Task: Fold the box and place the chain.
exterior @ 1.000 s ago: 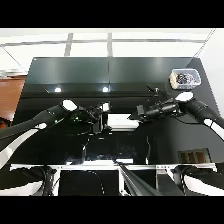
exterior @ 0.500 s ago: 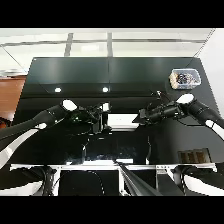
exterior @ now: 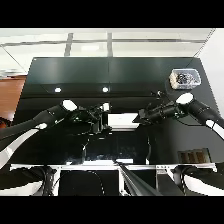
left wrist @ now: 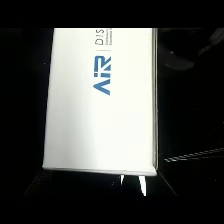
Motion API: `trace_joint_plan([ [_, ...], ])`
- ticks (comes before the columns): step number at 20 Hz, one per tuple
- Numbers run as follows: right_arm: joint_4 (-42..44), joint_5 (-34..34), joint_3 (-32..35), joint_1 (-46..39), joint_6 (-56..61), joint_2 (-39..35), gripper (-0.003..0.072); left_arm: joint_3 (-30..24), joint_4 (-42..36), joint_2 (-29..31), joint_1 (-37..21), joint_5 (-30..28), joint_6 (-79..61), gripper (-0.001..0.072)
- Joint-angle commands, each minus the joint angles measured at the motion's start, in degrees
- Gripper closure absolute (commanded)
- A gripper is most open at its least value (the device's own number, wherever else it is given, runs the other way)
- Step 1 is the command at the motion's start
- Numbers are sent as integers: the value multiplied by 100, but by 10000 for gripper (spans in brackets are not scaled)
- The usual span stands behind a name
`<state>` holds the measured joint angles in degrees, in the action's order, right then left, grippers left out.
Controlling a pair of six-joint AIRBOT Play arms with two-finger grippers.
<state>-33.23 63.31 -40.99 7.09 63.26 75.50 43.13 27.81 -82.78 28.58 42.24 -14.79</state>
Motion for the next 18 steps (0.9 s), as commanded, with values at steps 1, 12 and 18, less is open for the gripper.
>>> trace_joint_plan([
  [1,114,472,-297,-63,-170,-136,674,0,20,0,2,20,-4,353],
  [12,118,1945,-1008,-1904,-376,-1582,673,4,398,595,-61,46,278,-11],
  [18,17,1939,-1005,-2280,-396,-1622,673,173,282,1281,-11,417,1132,-9],
])
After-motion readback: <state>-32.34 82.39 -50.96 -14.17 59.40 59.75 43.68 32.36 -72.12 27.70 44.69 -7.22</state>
